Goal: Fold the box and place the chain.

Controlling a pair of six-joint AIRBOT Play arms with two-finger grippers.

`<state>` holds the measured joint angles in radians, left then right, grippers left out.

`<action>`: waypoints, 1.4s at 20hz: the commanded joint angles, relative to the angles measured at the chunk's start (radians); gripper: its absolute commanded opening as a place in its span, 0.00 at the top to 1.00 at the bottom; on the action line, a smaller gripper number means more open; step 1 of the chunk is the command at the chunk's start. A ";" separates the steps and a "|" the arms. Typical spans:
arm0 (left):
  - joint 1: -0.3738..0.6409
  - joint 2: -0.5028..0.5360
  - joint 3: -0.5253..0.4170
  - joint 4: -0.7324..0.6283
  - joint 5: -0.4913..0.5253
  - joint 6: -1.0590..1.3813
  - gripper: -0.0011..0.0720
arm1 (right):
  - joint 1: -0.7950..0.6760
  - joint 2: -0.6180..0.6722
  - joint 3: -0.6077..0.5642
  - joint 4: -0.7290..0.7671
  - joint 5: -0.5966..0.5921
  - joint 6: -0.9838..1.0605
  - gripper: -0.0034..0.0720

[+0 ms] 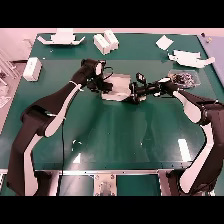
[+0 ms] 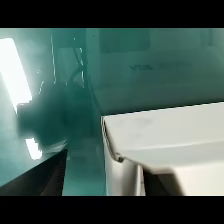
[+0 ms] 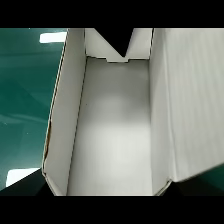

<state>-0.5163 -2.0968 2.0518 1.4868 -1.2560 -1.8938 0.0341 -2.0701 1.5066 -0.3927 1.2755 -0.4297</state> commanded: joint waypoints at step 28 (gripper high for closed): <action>-0.011 0.011 0.005 -0.078 0.040 0.044 0.07 | 0.000 0.000 0.000 0.000 0.000 0.000 0.22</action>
